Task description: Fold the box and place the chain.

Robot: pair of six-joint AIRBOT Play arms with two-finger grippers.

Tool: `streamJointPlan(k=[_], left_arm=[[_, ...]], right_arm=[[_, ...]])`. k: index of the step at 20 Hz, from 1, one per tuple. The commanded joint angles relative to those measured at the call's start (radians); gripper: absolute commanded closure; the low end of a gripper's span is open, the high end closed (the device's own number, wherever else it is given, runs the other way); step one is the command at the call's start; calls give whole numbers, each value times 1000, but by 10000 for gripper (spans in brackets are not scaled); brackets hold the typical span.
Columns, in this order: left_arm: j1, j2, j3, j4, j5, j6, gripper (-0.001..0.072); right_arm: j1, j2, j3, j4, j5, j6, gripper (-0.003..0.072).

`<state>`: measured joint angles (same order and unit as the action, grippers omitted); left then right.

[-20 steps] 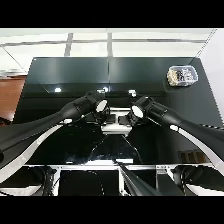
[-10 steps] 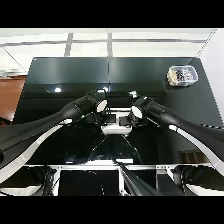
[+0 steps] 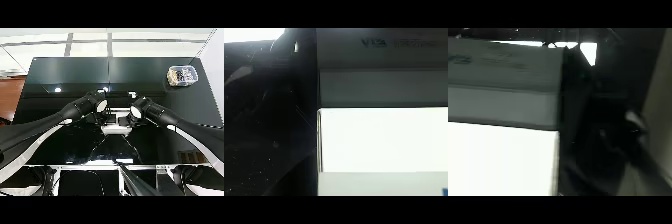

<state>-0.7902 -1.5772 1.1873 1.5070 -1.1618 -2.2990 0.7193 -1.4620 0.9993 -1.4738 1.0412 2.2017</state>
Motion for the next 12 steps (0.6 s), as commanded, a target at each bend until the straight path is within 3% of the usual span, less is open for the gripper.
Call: streamJointPlan(k=[1, 5, 9, 12], left_arm=[[1, -1, 0, 0, 0, 0, 681], [1, -1, 0, 0, 0, 0, 681], [1, -1, 0, 0, 0, 0, 681], [1, -1, 0, 0, -1, 0, 681]], right_arm=[[0, 11, 14, -1, 11, 4, 417], [-1, 56, 73, -24, 111, -57, 417], [-3, 183, 139, -82, 233, -121, 417], [-3, 309, 154, -325, 275, -131, 417]])
